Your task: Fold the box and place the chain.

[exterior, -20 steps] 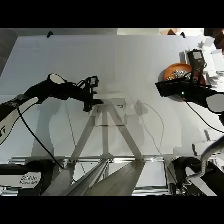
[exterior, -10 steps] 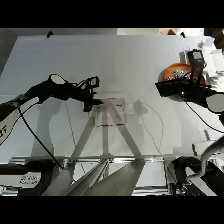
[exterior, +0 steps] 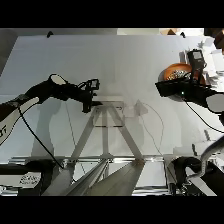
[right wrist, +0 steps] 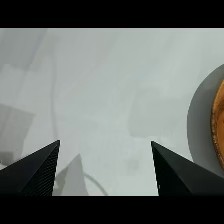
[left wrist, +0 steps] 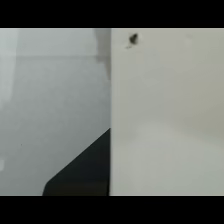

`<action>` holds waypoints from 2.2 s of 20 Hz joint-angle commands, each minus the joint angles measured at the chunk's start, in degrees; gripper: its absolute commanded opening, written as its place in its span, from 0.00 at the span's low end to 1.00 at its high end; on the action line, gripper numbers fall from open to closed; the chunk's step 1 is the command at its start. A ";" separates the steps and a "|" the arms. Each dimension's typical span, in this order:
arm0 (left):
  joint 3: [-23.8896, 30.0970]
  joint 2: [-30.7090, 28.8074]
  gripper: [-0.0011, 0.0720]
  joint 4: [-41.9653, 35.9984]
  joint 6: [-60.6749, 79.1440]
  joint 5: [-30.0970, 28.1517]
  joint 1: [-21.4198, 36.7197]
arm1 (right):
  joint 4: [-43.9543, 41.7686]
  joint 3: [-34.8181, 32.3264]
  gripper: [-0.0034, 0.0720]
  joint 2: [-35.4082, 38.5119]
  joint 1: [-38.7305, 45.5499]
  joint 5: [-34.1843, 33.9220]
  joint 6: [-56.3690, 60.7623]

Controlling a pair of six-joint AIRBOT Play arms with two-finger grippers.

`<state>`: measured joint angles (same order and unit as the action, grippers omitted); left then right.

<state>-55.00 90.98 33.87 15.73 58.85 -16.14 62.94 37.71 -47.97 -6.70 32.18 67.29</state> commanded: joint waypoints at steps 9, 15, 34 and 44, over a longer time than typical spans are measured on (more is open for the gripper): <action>0.00 2.16 0.02 -0.37 0.98 0.24 -0.85 | -0.24 0.02 0.87 0.02 0.04 0.00 0.31; 0.00 2.10 0.02 -0.39 0.98 0.11 -0.68 | -0.26 0.02 0.87 0.02 0.02 0.00 0.26; 0.00 2.10 0.02 -0.39 0.96 0.11 -0.72 | -2.86 -1.81 0.87 3.48 -19.80 15.43 -44.52; 0.00 2.10 0.02 -0.39 0.96 0.13 -0.74 | -33.66 -11.17 0.98 -9.25 -7.41 16.98 -90.84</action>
<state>-55.05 93.03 33.45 16.69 58.96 -16.84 36.80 27.97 -51.42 -15.88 48.77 -12.62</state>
